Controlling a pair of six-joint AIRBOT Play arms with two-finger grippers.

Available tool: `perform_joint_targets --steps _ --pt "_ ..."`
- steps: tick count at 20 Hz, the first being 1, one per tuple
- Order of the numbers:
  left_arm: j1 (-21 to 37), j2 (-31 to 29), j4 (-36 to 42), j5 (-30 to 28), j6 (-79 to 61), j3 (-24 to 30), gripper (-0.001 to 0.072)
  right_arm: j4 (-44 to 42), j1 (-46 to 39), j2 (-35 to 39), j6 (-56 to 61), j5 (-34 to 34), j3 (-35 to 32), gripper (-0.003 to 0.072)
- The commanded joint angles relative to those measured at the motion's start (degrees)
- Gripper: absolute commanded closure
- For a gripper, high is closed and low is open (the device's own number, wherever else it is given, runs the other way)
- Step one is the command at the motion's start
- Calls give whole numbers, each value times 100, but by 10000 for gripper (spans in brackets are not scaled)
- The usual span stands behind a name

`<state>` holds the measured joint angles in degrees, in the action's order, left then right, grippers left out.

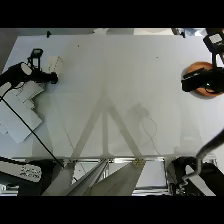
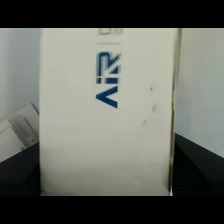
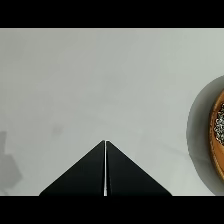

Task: Fold the box and place the chain.

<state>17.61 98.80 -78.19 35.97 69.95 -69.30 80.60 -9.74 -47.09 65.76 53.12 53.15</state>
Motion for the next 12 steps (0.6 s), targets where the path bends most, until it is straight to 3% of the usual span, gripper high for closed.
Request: perform_joint_targets --steps 1,7,12 --pt "4 24 -33 118 -50 0 28 0 -2 4 0 0 7 674" --pt "4 -254 -28 358 -247 0 7 0 -2 4 0 -11 7 674" --pt "4 -1154 -28 352 -415 0 7 0 -2 4 0 -11 7 674"
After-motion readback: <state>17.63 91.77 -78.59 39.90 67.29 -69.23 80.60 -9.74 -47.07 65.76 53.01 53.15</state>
